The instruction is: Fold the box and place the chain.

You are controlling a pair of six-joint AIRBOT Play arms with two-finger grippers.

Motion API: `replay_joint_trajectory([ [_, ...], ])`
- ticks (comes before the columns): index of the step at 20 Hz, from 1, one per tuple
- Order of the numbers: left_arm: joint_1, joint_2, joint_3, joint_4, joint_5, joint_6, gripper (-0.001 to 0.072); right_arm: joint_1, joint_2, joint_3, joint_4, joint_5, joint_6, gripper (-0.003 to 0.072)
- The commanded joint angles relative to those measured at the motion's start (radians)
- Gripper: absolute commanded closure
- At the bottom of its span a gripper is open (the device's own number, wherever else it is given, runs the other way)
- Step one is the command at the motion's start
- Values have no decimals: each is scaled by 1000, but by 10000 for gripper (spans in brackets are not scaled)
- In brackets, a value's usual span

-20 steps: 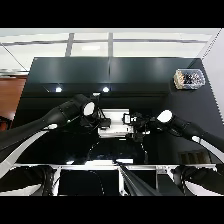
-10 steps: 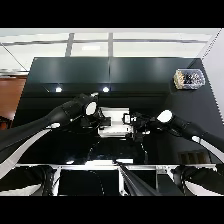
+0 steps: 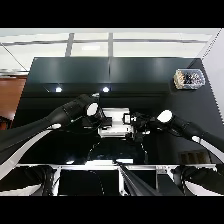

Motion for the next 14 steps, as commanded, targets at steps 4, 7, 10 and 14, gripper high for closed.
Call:
replay_joint_trajectory([
  [4,-3,-6,1,-1,12,0,685,1,0,0,0,0,0,433],
  [7,-3,-6,1,0,10,3,685,1,0,0,0,1,0,432],
  [10,-2,-6,1,4,23,3,685,5,1,0,-9,-31,37,69],
  [14,-3,-6,2,17,15,6,685,-2,43,0,-62,-44,110,-34],
])
